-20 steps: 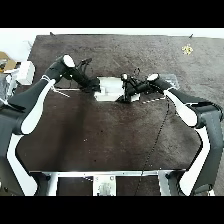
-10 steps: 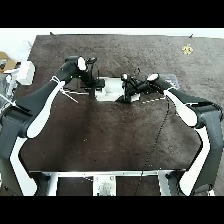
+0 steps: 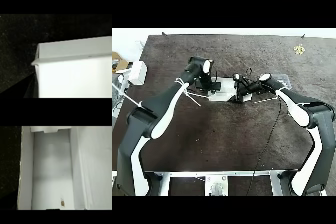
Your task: Fold the box and place the chain.
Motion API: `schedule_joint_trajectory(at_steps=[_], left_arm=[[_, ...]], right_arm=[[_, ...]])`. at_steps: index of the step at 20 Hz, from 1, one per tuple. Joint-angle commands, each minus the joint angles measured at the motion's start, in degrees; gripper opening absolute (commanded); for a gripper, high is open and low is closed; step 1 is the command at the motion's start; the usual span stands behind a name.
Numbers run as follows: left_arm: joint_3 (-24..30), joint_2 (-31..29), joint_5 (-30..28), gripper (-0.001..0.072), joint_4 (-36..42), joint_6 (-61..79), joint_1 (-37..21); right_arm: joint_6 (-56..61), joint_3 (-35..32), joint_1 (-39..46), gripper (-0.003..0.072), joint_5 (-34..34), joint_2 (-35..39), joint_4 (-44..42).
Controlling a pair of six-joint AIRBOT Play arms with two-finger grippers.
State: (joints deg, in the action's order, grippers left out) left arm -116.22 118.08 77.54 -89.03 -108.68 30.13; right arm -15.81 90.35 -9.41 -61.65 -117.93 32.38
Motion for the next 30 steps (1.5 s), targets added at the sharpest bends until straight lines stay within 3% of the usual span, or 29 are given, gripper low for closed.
schedule_joint_trajectory(at_steps=[1, 12, 14, 20, 21, 22, 30], left_arm=[[-3.34, 2.34, 3.72, 0.0365, -6.38, -4.00, 1.73], [-2.91, 4.72, 0.57, 0.0340, -7.41, -6.88, 1.90], [-2.93, 4.48, 0.33, 0.0013, -7.93, -7.39, 1.90], [-2.89, 4.46, -0.59, 0.0016, -4.59, -7.89, 1.90], [-2.89, 4.35, -0.61, 0.0322, -4.59, -7.85, 1.90], [-2.93, 4.17, -0.63, 0.0559, -4.61, -6.32, 1.90], [-2.80, -3.52, 3.15, 0.0559, -6.69, 2.64, 1.88]], right_arm=[[0.00, -0.02, -0.04, 0.0396, -0.02, 0.00, 0.00], [0.00, -0.02, -0.04, 0.0396, -0.02, 0.00, 0.00], [0.00, -0.02, -0.04, 0.0396, -0.02, 0.00, 0.00], [0.00, -0.02, -0.04, 0.0396, -0.02, 0.00, 0.00], [0.00, -0.02, -0.04, 0.0396, -0.02, 0.00, 0.00], [0.00, -0.02, -0.04, 0.0397, -0.02, 0.00, 0.00], [0.00, -0.02, -0.04, 0.0397, 0.00, 0.00, 0.00]])
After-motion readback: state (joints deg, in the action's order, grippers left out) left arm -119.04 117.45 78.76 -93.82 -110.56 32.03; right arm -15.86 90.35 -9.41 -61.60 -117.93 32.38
